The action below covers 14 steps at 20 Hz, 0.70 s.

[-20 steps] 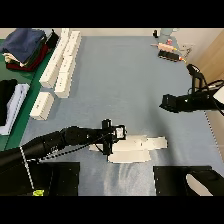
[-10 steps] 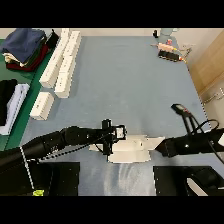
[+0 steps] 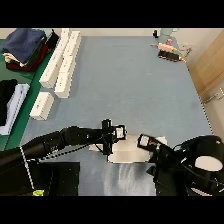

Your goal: Fold the box.

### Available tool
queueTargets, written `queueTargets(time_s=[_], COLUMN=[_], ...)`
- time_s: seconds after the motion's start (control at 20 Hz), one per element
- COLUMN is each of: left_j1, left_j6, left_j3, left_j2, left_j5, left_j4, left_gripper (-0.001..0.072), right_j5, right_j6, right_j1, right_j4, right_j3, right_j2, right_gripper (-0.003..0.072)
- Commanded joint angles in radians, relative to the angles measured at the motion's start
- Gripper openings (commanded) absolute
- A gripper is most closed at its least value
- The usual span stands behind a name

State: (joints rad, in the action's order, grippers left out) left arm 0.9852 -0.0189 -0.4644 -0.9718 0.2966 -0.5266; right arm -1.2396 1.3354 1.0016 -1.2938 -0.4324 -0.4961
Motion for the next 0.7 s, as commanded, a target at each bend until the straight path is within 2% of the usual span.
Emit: queueTargets(time_s=[0.0, 0.15, 0.3, 0.65], left_j1=[0.0, 0.0, 0.0, 0.0], left_j6=[0.0, 0.0, 0.0, 0.0], left_j3=[0.0, 0.0, 0.0, 0.0], left_j2=[-0.001, -0.001, -0.001, -0.001], left_j5=[0.0, 0.001, 0.0, -0.001], left_j4=[0.0, 0.0, 0.0, 0.0], left_gripper=[0.0014, 0.0014, 0.0014, 0.0014], right_j5=[0.065, 0.188, 0.276, 0.288], right_j6=[-0.002, -0.001, -0.001, 0.002], right_j1=[0.188, 0.197, 0.197, 0.197], right_j4=[-0.22, -0.298, -0.312, -0.327], right_j3=[0.002, 0.002, 0.002, 0.003], right_j2=[-0.098, -0.191, -0.264, -0.314], right_gripper=[0.0454, 0.0455, 0.0455, 0.0451])
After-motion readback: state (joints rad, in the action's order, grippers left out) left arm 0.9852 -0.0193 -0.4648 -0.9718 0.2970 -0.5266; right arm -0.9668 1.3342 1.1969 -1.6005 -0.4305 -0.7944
